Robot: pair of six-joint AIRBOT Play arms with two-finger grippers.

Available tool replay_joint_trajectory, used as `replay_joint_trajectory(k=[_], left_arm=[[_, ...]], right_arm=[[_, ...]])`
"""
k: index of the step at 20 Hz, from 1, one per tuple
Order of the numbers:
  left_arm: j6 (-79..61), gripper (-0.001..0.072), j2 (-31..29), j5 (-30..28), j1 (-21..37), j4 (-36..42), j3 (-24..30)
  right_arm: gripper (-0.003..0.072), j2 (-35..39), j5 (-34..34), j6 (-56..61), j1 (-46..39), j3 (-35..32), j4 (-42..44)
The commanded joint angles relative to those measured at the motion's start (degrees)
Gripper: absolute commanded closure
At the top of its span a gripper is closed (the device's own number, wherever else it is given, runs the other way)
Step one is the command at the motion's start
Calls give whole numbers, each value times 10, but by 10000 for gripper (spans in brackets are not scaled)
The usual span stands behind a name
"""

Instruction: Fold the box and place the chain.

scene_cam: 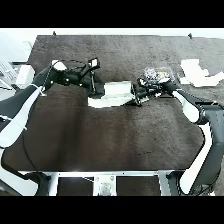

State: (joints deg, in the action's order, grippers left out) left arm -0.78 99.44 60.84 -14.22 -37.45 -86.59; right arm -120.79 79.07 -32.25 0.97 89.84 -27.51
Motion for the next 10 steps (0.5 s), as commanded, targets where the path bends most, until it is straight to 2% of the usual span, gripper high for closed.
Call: replay_joint_trajectory(k=[1, 4, 10], left_arm=[[85, 99, -13, 43, -1, -125, -2], [89, 99, -13, 21, -17, -137, 10], [89, 99, -13, -109, -58, -144, 93]], right_arm=[[136, 0, 0, 1, 0, 0, 0], [137, 0, 0, 1, 0, 0, 0], [137, 0, 1, 1, 0, 0, 0]])
